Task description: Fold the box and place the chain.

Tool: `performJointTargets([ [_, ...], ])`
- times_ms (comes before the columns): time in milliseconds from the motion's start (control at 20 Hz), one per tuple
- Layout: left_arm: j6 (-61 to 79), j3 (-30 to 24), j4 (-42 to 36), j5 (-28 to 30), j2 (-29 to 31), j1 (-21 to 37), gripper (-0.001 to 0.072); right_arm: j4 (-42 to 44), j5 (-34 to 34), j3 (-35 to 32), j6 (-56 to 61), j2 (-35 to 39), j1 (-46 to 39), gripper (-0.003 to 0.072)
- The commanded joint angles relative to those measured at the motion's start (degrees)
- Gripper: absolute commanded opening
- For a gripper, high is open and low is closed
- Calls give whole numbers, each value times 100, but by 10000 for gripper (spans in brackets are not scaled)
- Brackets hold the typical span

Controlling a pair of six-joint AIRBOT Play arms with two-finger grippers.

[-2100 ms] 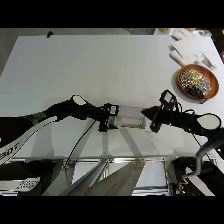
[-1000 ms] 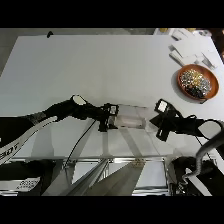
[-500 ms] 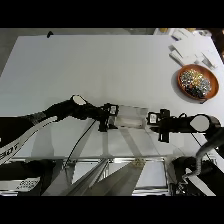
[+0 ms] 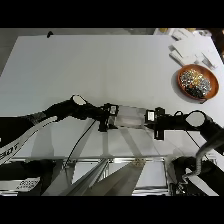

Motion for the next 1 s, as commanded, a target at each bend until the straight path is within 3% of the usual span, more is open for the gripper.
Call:
performJointTargets([
  [0, 0, 7, 0, 4, -2, 0, 39, 570, 22, -2, -400, -133, 4, 80],
  [150, 0, 7, 0, 2, -2, 0, 39, 914, -258, -2, -442, -188, 4, 87],
  [200, 0, 7, 0, 2, -2, 0, 39, 914, -295, -2, -442, -229, 4, 120],
  [350, 0, 4, 0, 4, -2, 0, 39, 918, -291, -2, -437, -435, 7, 336],
  [550, 0, 4, 0, 2, -2, 0, 39, 907, -111, -2, -407, -450, 4, 343],
  [650, 0, 4, 0, 2, -2, 0, 39, 741, -13, -2, -92, -236, 4, 333],
  [750, 0, 4, 0, 2, -2, 0, 39, 367, 35, -2, 546, 212, 4, 217],
  [850, 0, 7, 0, 2, -2, 0, 39, -192, 149, 0, 1364, 745, 4, 40],
  [950, 0, 4, 0, 2, -2, 0, 39, -557, 240, 0, 2177, 1226, 4, 17],
])
